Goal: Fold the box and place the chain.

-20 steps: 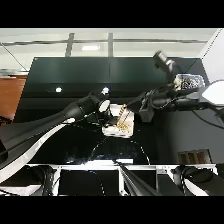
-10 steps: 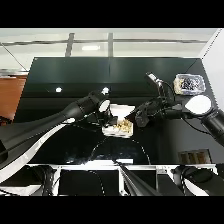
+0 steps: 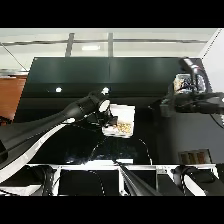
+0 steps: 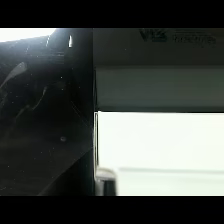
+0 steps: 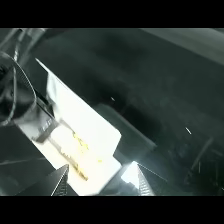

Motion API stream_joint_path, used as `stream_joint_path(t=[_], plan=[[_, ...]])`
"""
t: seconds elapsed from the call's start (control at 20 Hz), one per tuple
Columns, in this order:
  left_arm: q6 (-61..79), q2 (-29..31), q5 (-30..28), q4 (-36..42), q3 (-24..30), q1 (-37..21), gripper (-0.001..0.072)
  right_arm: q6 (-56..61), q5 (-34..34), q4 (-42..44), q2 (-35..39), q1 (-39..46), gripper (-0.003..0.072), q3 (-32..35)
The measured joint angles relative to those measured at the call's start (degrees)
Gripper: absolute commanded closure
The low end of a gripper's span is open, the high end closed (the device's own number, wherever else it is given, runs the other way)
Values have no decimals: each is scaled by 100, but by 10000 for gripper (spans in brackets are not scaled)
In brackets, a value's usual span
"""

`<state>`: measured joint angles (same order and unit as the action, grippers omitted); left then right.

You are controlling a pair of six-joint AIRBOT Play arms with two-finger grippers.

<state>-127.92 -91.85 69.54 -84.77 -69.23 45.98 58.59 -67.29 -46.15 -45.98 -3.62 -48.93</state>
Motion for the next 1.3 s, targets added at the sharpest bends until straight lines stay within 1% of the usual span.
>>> stream_joint_path(t=[0.05, 0.1, 0.2, 0.25, 0.3, 0.5, 0.55, 0.65, 0.75, 0.85, 0.95, 1.0, 1.05, 1.1, 1.2, 1.3], plan=[[-50, 0, -4, 0, -7, 0, 630, 22, -175, -44, 90, 125, 194, -9], [-133, 4, -7, -4, -17, 0, 553, 52, -354, -55, 173, 219, 194, -17], [-286, 61, 13, -96, -61, 20, 198, 144, -632, -61, 273, 332, 194, -26], [-343, 111, -35, -138, -83, 31, 112, 157, -713, -55, 308, 369, 194, -31], [-400, 175, -2, -234, -101, 50, 99, 190, -772, -42, 332, 393, 194, -33], [-341, 680, 11, -636, -142, 170, 99, 238, -874, -17, 374, 439, 194, -35], [-232, 844, 28, -776, -144, 223, 80, 238, -883, -11, 378, 446, 194, -35], [4, 1268, 173, -1182, -133, 330, 79, 254, -901, -2, 385, 450, 194, -35], [151, 1779, 330, -1740, -17, 317, 79, 254, -903, -4, 387, 452, 194, -35], [221, 2280, 369, -2232, 229, 42, 80, 254, -852, -28, 387, 457, 194, -35], [238, 2802, 208, -2358, 664, -551, 79, 278, -793, -31, 387, 457, 194, -35], [243, 3051, -116, -2181, 962, -929, 79, 306, -774, -11, 385, 457, 194, -35], [337, 3261, -474, -1838, 1283, -1287, 79, 348, -761, 35, 385, 457, 194, -35], [658, 3436, -968, -1220, 1674, -1639, 79, 382, -743, 74, 387, 457, 194, -31], [1910, 3624, -1888, 352, 2420, -2127, 80, 413, -675, 101, 387, 450, 194, -20], [3753, 3633, -2439, 1888, 3038, -2369, 79, 437, -601, 120, 385, 450, 194, -7]])
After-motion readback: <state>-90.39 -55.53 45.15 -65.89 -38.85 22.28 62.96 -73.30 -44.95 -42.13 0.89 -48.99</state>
